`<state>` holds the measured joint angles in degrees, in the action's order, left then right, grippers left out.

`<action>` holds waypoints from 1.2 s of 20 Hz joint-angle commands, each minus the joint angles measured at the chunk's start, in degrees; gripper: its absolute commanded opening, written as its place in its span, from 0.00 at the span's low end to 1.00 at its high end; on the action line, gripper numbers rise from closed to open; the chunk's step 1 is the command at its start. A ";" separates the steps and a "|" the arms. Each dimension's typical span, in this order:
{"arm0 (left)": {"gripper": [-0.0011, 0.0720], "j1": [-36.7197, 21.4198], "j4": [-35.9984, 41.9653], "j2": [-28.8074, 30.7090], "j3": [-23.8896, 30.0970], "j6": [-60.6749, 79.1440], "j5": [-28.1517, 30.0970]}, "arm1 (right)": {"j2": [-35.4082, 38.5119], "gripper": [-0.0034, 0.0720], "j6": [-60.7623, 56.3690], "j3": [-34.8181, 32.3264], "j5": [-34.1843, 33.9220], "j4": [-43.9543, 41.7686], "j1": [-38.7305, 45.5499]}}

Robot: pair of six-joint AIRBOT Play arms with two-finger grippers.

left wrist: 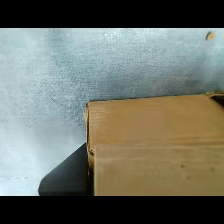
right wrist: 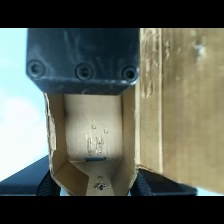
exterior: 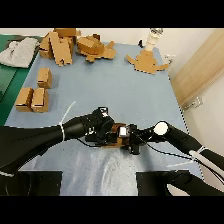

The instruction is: Fold the box.

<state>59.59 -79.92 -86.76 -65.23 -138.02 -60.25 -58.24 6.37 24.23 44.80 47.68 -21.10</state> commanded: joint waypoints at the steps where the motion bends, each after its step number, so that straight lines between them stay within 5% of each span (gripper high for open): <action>1: 0.03 0.07 0.17 -0.15 -0.83 0.68 0.83 | -0.02 0.73 0.09 -0.02 0.00 -0.15 -0.07; 6: 0.06 0.07 0.22 -0.13 -0.83 1.40 0.72 | -0.02 0.73 0.09 -0.02 0.00 -0.13 -0.07; 8: 0.76 0.07 0.42 -0.13 -0.83 2.03 0.39 | -0.02 0.73 0.09 -0.02 0.00 -0.15 -0.07; 24: 0.75 -0.42 0.20 3.50 -2.67 2.23 -4.81 | -0.02 0.73 0.09 -0.02 -0.02 -0.13 -0.07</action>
<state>59.27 -79.48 -84.31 -67.48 -135.87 -64.64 -58.28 6.48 24.21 44.71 47.55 -21.19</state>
